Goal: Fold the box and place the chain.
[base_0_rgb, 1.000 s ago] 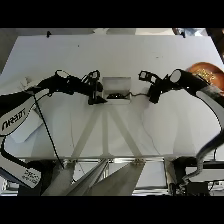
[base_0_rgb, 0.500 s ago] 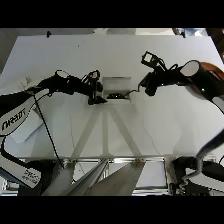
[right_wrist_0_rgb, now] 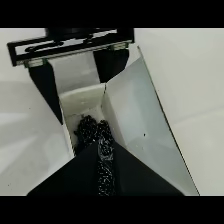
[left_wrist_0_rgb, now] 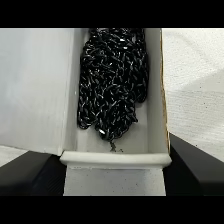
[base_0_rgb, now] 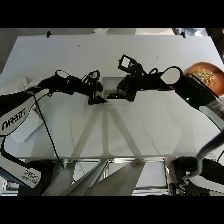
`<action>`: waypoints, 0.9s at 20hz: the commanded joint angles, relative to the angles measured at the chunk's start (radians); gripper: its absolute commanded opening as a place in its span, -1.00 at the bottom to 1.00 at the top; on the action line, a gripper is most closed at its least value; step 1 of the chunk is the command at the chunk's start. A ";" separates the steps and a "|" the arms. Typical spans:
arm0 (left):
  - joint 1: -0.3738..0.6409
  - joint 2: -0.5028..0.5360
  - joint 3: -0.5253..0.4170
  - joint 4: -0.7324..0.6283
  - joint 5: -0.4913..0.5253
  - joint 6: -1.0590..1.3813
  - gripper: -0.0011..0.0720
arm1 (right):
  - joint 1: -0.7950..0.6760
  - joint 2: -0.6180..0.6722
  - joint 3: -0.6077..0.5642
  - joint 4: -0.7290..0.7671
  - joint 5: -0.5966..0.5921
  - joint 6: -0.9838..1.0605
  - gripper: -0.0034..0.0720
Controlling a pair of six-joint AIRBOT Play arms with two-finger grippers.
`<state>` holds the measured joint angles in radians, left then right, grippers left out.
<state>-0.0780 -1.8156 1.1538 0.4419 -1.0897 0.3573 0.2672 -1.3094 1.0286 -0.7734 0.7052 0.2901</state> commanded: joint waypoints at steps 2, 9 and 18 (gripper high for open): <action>0.000 0.000 0.000 0.000 0.000 0.000 0.07 | 0.023 -0.005 0.001 -0.046 0.001 0.066 -0.39; 0.000 0.000 0.000 0.000 0.000 0.000 0.07 | -0.025 -0.036 0.221 -0.112 0.173 0.219 -0.12; 0.000 0.000 0.000 0.000 0.000 0.000 0.07 | -0.145 -0.393 0.532 -0.109 0.435 0.441 -0.09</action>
